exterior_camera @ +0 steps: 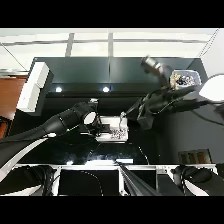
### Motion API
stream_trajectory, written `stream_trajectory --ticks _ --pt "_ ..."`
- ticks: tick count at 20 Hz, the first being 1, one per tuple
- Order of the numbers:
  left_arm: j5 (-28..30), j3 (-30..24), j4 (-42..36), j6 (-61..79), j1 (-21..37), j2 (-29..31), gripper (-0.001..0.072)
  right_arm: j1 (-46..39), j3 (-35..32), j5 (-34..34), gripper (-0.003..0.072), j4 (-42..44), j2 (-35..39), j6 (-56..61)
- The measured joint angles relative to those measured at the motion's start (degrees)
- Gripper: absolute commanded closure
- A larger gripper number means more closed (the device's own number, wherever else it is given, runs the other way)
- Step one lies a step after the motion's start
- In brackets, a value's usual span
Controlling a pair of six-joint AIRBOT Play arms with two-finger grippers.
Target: Fold the box and place the chain.
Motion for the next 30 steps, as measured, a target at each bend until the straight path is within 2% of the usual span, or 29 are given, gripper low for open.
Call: stream_trajectory --ticks 1,2,4,7,8,9,13,16,20,26,28,29,30 --pt "0.0 0.0 0.0 0.0 0.0 0.0 0.0679 0.3 -1.9 -0.9 0.0157 0.0 -0.6 0.0" --pt "0.0 0.0 0.0 0.0 0.0 0.0 0.0679 0.5 -3.3 -1.7 0.0112 -0.6 -1.1 0.0" --pt "0.0 0.0 0.0 0.0 0.0 0.0 0.0679 0.2 -4.8 -2.8 0.0112 -4.2 -1.6 0.0" --pt "0.0 0.0 0.0 0.0 0.0 0.0 0.0679 -2.4 -6.7 -3.5 0.0110 -14.0 -1.9 -2.2" --pt "0.0 0.0 0.0 0.0 0.0 0.0 0.0679 -3.1 -8.3 -4.5 0.0058 -16.8 -2.0 -4.7" --pt "0.0 0.0 0.0 0.0 0.0 0.0 0.0679 -3.4 -10.4 -6.0 -0.0029 -18.1 -2.2 -7.7" --pt "0.0 0.0 0.0 0.0 0.0 0.0 0.0679 -0.6 -19.7 -18.5 -0.0029 -16.5 -3.1 -25.7" --pt "0.0 0.0 0.1 0.0 0.0 0.0 0.0679 2.1 -23.0 -25.5 -0.0029 -12.3 -5.6 -36.7" --pt "0.0 0.0 0.2 0.0 0.0 0.0 0.0679 3.5 -24.4 -29.2 -0.0028 -7.1 -9.4 -47.6" --pt "0.0 0.0 0.2 0.0 0.0 0.0 0.0679 4.3 -24.8 -30.7 -0.0024 -3.6 -12.5 -53.2" --pt "0.0 0.0 0.2 0.0 0.0 0.0 0.0679 4.7 -24.8 -31.3 0.0199 -3.3 -13.3 -53.9" --pt "0.0 0.0 0.2 0.0 0.0 0.0 0.0679 4.9 -24.8 -31.7 0.0265 -3.1 -13.6 -54.0" --pt "0.0 0.0 0.2 0.0 0.0 0.0 0.0679 5.1 -24.8 -32.1 0.0273 -3.0 -13.8 -54.1"
